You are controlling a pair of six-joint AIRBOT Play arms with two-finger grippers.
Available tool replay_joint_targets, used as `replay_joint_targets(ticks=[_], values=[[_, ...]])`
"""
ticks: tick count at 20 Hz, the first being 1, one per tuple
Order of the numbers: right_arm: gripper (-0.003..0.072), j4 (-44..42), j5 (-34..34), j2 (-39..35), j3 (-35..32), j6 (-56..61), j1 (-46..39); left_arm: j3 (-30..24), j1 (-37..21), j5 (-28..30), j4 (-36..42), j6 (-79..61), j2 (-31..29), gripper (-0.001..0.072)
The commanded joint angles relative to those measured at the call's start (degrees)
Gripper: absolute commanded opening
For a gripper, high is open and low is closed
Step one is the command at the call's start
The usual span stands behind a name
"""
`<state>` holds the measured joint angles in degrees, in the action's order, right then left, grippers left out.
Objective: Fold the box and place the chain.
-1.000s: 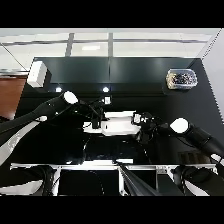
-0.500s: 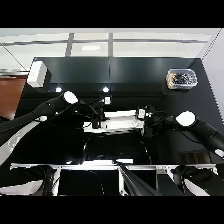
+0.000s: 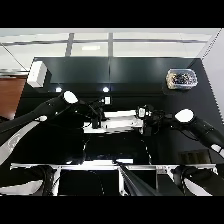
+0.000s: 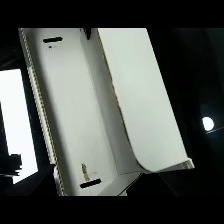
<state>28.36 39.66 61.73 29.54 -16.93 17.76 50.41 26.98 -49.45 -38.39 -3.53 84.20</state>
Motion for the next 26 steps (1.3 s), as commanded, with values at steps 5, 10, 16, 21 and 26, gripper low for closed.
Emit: replay_joint_targets(ticks=[5,10,16,21,26], values=[[0.07,-4.3,5.3,2.7,0.1,-2.6,0.6,0.3,0.4,-1.8,-0.2,-4.3,0.0,0.0025],[0.0699,-2.3,4.8,6.2,0.1,-2.6,0.6,0.3,0.4,-1.8,-0.2,-4.2,0.0,0.0025],[0.0699,0.0,4.2,8.6,0.0,-2.6,0.4,0.3,0.4,-1.8,-0.2,-4.2,0.0,0.0025],[0.0699,0.0,4.2,9.0,0.1,-2.6,0.4,0.4,0.4,-2.2,-0.2,-4.2,0.0,0.0025],[0.0699,1.4,3.2,9.0,0.1,-0.2,0.4,0.3,0.4,-2.2,-0.2,-4.1,0.0,0.0025]])
